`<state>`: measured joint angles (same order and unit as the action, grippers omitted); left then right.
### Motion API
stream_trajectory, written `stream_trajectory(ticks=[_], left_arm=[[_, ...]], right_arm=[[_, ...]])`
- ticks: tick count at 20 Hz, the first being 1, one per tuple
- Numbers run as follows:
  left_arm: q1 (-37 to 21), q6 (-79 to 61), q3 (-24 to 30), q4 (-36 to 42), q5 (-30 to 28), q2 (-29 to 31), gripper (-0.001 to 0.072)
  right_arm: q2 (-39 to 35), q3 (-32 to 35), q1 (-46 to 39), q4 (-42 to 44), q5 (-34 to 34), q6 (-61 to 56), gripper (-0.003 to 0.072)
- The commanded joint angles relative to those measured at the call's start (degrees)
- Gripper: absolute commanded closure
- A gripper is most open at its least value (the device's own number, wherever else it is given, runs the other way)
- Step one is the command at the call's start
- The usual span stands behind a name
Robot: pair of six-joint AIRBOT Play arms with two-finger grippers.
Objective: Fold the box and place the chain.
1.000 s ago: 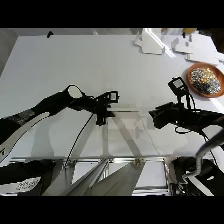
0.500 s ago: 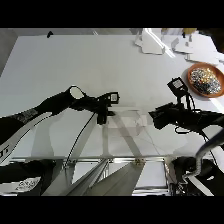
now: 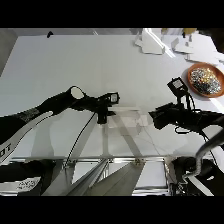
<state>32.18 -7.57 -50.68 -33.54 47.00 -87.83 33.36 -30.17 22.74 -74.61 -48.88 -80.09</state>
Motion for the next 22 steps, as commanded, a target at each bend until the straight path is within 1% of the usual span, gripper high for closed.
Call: stream_trajectory(ticks=[1,8,11,14,18,22], left_arm=[[0.04,-0.17,0.04,-0.37,-0.09,-0.20,0.0706],[0.04,0.07,0.02,-0.57,-0.02,-0.17,0.0697],[0.04,0.11,0.02,-0.57,1.25,-0.17,0.0695],[0.04,0.09,0.02,-0.55,1.29,-0.17,0.0697],[0.04,0.09,0.02,-0.55,1.31,-0.17,0.0697],[0.04,0.09,0.02,-0.55,1.29,-0.17,0.0697]], right_arm=[[-0.02,0.00,0.04,0.00,0.00,-0.02,0.0324],[-0.02,0.00,0.04,0.00,-0.02,0.00,0.0324],[-0.02,0.00,0.04,-0.02,-0.04,0.02,0.0324],[0.00,0.00,0.04,-0.02,-0.28,0.02,0.0324],[0.00,0.00,0.04,-0.04,-3.69,1.57,0.0325],[0.00,0.00,0.04,0.44,-7.74,10.80,0.0325]])
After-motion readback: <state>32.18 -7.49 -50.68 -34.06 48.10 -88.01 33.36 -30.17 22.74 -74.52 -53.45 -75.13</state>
